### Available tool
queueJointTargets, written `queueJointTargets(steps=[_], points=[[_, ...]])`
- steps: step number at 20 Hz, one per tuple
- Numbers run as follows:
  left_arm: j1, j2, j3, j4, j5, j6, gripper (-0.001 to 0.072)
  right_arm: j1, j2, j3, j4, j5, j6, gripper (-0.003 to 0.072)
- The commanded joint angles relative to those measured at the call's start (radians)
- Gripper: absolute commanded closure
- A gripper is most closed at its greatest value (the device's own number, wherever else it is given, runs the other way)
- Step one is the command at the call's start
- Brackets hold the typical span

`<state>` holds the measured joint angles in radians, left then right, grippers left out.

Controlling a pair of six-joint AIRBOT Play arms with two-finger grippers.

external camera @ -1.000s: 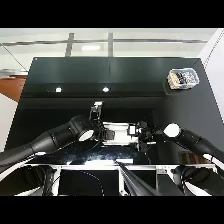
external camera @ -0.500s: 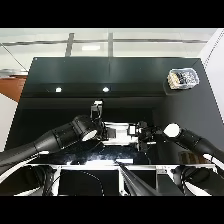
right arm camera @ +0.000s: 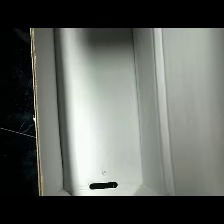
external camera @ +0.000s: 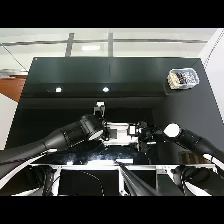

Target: Fold the box and place the chain.

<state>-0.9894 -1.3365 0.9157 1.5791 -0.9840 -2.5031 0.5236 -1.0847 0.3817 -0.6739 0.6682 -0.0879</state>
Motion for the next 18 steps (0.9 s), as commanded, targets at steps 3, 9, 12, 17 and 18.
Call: queueJointTargets(steps=[3,9,12,17,18], points=[[0.001,-0.034,0.013,-0.013,0.004,-0.022,0.0486,0.000,0.000,0.000,0.000,0.000,0.000,0.0205],[0.002,-0.071,0.031,-0.009,-0.047,-0.018,0.0486,0.000,0.000,0.000,0.000,0.000,0.000,0.0205],[0.009,-0.072,0.033,-0.005,-0.046,-0.018,0.0486,0.000,0.000,0.000,0.000,0.000,0.000,0.0205],[0.010,-0.074,0.033,-0.004,-0.045,-0.018,0.0487,0.000,0.000,0.000,0.000,0.000,0.000,0.0205],[0.010,-0.075,0.033,-0.004,-0.045,-0.018,0.0487,0.000,0.000,0.000,0.000,0.000,0.000,0.0205]])
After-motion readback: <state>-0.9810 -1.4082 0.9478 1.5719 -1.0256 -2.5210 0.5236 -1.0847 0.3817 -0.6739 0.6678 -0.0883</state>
